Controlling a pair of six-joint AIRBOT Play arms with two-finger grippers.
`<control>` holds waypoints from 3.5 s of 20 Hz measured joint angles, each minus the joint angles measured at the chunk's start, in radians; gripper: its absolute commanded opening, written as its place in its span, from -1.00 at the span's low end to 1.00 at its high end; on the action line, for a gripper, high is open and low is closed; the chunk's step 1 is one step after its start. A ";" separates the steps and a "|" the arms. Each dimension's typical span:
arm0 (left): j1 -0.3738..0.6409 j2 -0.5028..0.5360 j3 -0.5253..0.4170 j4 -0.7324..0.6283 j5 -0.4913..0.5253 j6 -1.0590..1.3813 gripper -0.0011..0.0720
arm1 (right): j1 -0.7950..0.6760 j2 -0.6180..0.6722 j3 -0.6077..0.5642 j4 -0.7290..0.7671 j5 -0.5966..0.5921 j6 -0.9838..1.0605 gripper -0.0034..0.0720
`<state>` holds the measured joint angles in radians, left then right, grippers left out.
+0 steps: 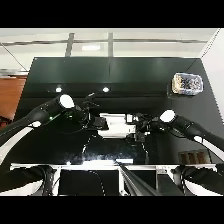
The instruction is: Fold the box and place the chain.
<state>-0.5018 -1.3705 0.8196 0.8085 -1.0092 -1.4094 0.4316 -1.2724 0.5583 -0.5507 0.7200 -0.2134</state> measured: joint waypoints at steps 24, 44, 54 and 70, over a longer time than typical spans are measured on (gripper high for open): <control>-0.342 -0.109 0.256 0.723 -0.150 -0.859 -0.01 | 0.000 0.000 0.000 0.000 0.000 0.000 -0.57; -0.355 -0.141 0.263 0.731 -0.105 -0.953 -0.63 | 0.000 0.000 0.000 0.000 0.000 0.000 -0.57; -0.356 -0.142 0.274 0.722 -0.114 -0.953 -0.25 | 0.000 0.000 0.000 0.000 0.000 -0.001 -0.57; -0.355 -0.142 0.280 0.731 -0.112 -0.976 -0.90 | 0.000 0.008 0.000 -0.007 -0.016 0.035 1.00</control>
<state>-0.8570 -1.5120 1.0996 1.5398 -1.1213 -2.3856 0.4316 -1.2640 0.5579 -0.5579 0.7044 -0.1783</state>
